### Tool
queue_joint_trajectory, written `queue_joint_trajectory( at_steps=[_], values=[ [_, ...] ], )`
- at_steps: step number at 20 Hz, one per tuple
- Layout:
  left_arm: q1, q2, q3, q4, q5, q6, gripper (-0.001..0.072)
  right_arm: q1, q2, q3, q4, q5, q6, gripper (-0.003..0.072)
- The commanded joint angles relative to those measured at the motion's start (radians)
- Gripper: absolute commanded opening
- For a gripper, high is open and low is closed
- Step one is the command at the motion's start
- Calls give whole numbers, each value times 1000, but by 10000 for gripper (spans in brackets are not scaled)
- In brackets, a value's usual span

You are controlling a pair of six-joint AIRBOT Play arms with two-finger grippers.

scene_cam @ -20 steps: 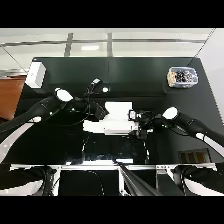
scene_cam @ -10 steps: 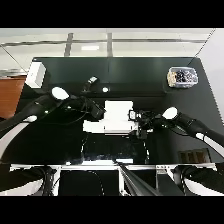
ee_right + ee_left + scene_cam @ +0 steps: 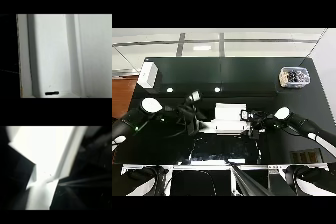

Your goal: Fold the box and place the chain.

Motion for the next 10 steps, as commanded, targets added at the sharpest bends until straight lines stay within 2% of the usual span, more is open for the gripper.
queue_joint_trajectory(
  at_steps=[1,4,9,10],
  values=[
    [-42,-4,-29,73,97,342,705,1,-1,0,0,0,0,474],
    [-84,-56,-26,95,217,434,704,1,-1,0,0,0,0,474],
    [-108,-133,-26,-25,214,443,684,1,-1,0,0,0,0,474],
    [-108,-135,-26,-31,208,443,634,1,-1,0,0,0,0,474]
  ],
)
